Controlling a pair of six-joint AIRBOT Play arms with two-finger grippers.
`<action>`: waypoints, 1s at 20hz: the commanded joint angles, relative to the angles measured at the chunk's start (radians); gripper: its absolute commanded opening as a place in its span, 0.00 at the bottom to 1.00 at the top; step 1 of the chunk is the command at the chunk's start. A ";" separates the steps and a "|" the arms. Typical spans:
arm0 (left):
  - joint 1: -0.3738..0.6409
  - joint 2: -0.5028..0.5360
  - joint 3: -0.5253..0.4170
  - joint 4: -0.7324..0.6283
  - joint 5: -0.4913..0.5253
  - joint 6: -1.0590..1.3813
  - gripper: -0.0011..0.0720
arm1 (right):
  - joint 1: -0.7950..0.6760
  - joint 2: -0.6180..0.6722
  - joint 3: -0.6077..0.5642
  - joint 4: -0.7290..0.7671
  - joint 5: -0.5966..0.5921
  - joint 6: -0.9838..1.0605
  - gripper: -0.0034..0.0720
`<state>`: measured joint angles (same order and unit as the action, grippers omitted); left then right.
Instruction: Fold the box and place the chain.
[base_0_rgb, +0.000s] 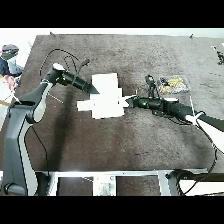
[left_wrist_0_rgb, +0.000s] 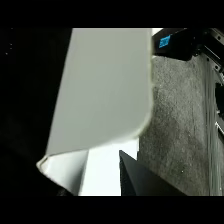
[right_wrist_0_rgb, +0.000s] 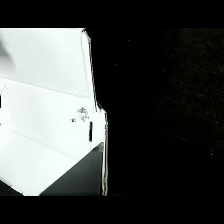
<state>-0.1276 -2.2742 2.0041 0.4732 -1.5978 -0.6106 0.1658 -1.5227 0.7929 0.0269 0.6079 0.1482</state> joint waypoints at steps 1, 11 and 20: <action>0.000 -0.001 0.000 0.001 -0.038 0.049 0.42 | -0.002 0.000 0.001 0.000 -0.006 0.001 0.06; -0.002 0.000 0.017 0.051 -0.011 0.226 0.03 | -0.016 0.019 0.002 0.004 0.050 -0.003 0.63; -0.002 0.021 0.029 0.064 0.137 0.567 0.03 | -0.203 0.134 0.014 -0.002 0.134 -0.003 0.41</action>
<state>-0.1303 -2.2562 2.0315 0.5259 -1.5280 -0.1802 0.0109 -1.4120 0.8062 0.0273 0.7261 0.1452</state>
